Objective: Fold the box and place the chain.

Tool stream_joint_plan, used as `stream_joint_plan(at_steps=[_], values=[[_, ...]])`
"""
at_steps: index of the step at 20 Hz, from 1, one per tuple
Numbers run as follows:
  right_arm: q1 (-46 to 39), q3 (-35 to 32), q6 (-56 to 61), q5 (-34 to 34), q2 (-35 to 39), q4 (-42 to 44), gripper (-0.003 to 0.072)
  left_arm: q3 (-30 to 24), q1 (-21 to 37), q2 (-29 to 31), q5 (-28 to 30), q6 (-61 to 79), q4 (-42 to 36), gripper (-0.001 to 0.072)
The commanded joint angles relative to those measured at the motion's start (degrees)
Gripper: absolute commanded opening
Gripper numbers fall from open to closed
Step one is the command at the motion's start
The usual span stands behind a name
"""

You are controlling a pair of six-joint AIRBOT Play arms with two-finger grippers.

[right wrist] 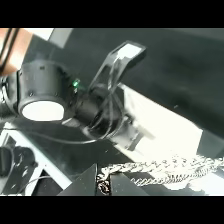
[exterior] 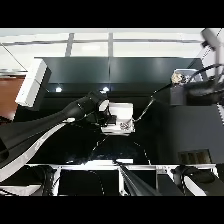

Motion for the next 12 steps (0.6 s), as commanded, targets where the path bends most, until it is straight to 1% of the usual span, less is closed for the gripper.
stream_joint_plan(at_steps=[1, 3, 6, 8, 12], values=[[5.51, -3.72, 0.87, -7.58, -0.37, 3.67, 0.0016, 0.04, 0.04, 0.02, -0.02, 0.0, 0.04, 0.0033], [8.48, -4.42, 0.9, -11.19, -1.51, 4.59, 0.0016, 0.04, 0.04, 0.02, -0.09, 0.0, 0.04, 0.0033], [11.19, -5.64, 0.9, -12.63, -3.96, 3.02, 0.0016, 0.04, 0.04, 0.02, -0.11, 0.02, 0.04, 0.0033], [12.24, -8.66, 0.98, -13.81, -5.62, 3.17, 0.0016, 0.04, 0.04, 0.02, -0.15, 0.02, 0.04, 0.0033], [14.64, -15.37, 1.6, -19.8, -10.29, 3.72, 0.0017, 0.04, 0.04, 0.02, -0.26, 0.0, 0.04, 0.0033]])
